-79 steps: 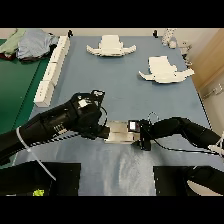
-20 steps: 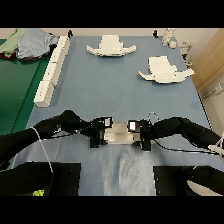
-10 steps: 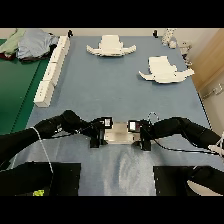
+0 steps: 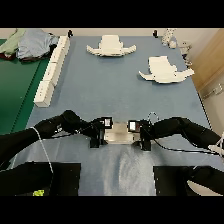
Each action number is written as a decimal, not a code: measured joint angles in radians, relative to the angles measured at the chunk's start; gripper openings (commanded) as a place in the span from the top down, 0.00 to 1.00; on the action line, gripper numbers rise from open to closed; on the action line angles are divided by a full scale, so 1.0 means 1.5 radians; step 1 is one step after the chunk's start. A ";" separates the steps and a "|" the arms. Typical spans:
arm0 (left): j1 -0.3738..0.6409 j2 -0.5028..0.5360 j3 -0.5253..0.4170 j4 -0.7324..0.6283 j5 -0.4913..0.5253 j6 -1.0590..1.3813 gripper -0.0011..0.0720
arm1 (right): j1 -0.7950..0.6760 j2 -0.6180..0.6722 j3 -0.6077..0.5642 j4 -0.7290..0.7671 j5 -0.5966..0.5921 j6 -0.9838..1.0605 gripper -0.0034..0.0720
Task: Fold the box.
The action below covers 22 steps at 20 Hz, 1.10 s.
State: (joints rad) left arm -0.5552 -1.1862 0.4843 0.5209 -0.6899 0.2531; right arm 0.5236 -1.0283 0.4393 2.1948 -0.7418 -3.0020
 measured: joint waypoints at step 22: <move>0.000 0.000 0.000 0.000 -0.001 0.000 0.29 | 0.000 0.189 0.040 -0.252 -0.177 0.440 0.11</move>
State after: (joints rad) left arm -0.5552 -1.1862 0.4843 0.5209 -0.6907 0.2527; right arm 0.5240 -0.7441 0.4995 1.8164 -1.0073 -2.3425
